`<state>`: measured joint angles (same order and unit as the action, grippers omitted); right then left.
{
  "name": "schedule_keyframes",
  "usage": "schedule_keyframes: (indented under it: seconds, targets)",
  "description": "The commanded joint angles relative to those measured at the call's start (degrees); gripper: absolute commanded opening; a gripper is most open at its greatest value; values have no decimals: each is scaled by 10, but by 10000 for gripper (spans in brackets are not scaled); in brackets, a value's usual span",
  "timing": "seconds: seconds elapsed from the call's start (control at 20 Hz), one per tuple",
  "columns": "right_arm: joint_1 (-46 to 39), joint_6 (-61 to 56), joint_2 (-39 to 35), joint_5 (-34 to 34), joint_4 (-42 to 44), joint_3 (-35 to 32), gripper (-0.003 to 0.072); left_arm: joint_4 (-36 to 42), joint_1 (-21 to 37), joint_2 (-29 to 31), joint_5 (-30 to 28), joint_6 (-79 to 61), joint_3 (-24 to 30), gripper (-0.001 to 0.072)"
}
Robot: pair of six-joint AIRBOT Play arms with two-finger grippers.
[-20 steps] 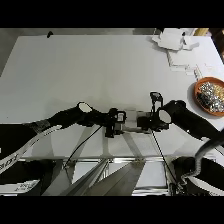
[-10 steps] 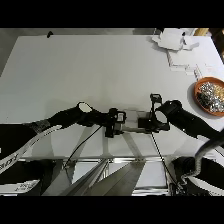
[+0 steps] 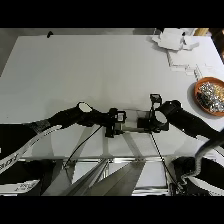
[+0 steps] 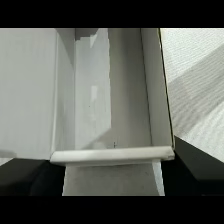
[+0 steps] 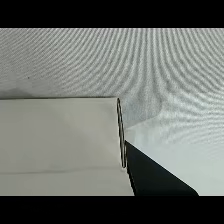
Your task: Fold the box and place the chain.
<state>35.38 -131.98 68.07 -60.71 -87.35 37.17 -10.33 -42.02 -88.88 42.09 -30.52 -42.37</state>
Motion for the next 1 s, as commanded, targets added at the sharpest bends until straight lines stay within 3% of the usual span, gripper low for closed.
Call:
schedule_keyframes:
  seconds: [0.0,0.4,0.5,0.6,0.8,0.85,0.9,0.95]
  targets:
    - [0,0,0,-16,-30,0,200,-2,0,0,0,-1,0,341]
    - [0,0,3,3,-30,0,195,-2,0,0,0,-1,0,341]
    - [0,0,5,4,-24,0,142,-2,0,0,-1,-1,0,341]
    - [0,0,5,2,-23,0,30,-2,0,0,0,-1,0,341]
    - [0,7,4,2,-22,0,18,-2,0,0,0,-1,0,341]
    - [0,29,2,3,-22,0,91,-2,0,0,0,-1,0,341]
    - [0,59,-2,1,-23,0,265,-2,0,0,-1,-1,0,341]
    - [0,99,-12,-1,-26,0,366,-2,0,0,0,-1,0,341]
